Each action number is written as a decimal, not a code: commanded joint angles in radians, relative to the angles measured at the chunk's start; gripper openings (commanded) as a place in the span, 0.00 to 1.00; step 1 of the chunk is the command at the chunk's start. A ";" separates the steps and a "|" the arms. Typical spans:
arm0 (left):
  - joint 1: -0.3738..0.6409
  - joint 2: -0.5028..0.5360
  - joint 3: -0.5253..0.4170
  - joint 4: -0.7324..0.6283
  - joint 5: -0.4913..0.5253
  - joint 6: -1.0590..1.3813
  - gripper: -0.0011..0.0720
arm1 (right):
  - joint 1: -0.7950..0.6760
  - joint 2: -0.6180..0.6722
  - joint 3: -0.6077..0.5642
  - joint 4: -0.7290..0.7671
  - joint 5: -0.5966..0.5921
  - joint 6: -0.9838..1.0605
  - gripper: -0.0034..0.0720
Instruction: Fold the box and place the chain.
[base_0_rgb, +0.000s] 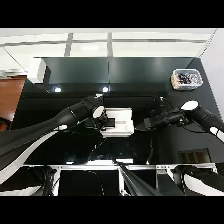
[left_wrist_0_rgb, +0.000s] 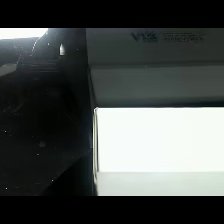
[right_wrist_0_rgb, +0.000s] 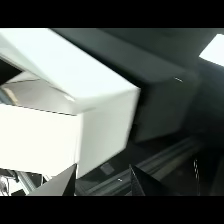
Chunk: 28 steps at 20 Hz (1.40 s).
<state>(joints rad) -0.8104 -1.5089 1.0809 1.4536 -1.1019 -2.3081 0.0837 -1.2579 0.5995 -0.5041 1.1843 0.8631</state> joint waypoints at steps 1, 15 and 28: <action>0.001 0.001 0.000 0.000 0.000 0.000 0.05 | 0.041 0.000 0.048 0.002 0.016 0.023 0.56; 0.001 0.001 0.000 0.000 0.000 0.000 0.05 | 0.293 0.000 0.178 -0.284 -0.164 0.431 0.55; 0.001 0.001 0.000 0.000 0.000 0.001 0.05 | 0.586 -0.086 0.324 -0.837 -0.175 1.068 0.52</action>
<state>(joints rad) -0.8108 -1.5089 1.0809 1.4536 -1.1019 -2.3074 0.6273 -1.3113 0.9108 -1.2369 1.0122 1.7935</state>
